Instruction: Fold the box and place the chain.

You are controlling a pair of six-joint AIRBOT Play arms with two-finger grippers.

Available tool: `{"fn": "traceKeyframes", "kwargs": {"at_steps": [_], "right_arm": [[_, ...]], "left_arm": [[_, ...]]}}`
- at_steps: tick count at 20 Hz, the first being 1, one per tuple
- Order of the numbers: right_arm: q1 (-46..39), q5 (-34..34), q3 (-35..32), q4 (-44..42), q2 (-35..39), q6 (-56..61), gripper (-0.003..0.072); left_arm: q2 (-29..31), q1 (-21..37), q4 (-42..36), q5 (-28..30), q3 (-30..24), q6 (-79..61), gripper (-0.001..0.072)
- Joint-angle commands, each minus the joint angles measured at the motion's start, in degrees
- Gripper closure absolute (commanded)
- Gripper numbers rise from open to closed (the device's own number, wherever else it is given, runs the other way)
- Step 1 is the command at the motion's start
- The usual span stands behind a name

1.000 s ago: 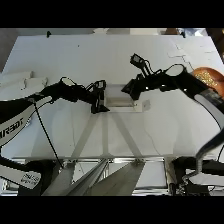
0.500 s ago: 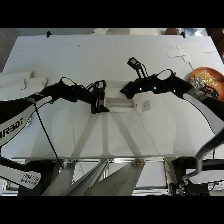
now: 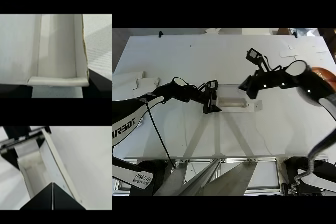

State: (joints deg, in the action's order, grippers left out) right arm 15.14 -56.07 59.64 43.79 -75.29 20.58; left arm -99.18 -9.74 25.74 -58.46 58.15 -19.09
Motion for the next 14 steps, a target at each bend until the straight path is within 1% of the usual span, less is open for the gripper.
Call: {"fn": "traceKeyframes", "kwargs": {"at_steps": [1, 2, 3, 5, 6, 8, 9, 11, 14], "right_arm": [[-1.0, -5.6, -0.1, 19.1, 2.9, 0.0, 0.0677], [-1.3, -4.9, -0.7, 22.1, 2.6, 0.0, 0.0671], [-1.6, -3.7, -1.4, 22.8, 2.1, -0.1, 0.059], [-1.7, 0.3, -3.1, 22.8, 0.7, -0.1, 0.0339], [-1.7, 2.0, -3.8, 22.8, -0.3, -1.2, 0.0317], [-1.7, 2.8, -4.0, 22.0, -3.1, -7.2, 0.0306], [-1.7, 3.0, -4.0, 21.2, -4.5, -10.5, 0.0263], [-1.7, 3.1, -4.0, 18.6, -6.9, -17.2, 0.0262], [-1.7, 3.2, -4.0, 13.1, -9.1, -23.8, 0.0261]], "left_arm": [[0.0, 0.0, 0.0, 0.0, 0.0, 0.0, 0.0224], [0.0, 0.0, 0.0, -0.1, 0.0, 0.0, 0.0224], [0.0, 0.0, 0.0, -0.1, 0.0, 0.0, 0.0224], [0.0, 0.0, 0.0, -0.1, 0.0, 0.0, 0.0224], [0.0, 0.0, 0.0, -0.1, 0.0, 0.0, 0.0224], [0.0, 0.0, 0.0, 0.0, 0.0, 0.0, 0.0224], [0.0, 0.0, 0.0, -0.1, 0.0, 0.0, 0.0224], [0.0, 0.0, 0.0, -0.1, 0.0, 0.0, 0.0224], [0.0, 0.0, 0.0, -0.1, 0.0, 0.0, 0.0224]]}}
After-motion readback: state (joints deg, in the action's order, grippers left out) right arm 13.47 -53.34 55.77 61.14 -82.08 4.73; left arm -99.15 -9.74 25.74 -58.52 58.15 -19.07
